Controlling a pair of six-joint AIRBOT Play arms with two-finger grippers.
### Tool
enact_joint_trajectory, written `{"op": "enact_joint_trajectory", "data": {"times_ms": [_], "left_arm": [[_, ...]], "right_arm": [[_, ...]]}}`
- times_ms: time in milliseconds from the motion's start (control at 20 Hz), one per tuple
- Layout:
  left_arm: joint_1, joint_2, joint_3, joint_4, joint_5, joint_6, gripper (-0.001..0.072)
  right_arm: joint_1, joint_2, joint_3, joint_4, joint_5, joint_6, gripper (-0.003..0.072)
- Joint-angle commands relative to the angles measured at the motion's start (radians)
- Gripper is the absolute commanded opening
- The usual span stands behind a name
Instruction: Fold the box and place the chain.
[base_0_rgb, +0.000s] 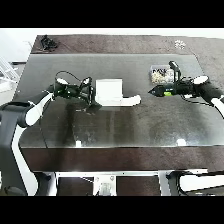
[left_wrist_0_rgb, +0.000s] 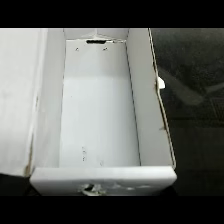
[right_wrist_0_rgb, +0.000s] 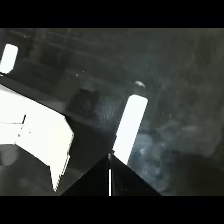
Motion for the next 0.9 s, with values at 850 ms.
{"op": "enact_joint_trajectory", "data": {"times_ms": [850], "left_arm": [[0.000,0.000,0.000,0.000,0.000,0.000,0.0038]], "right_arm": [[0.208,-0.126,0.145,0.187,0.148,0.128,0.0009]]}}
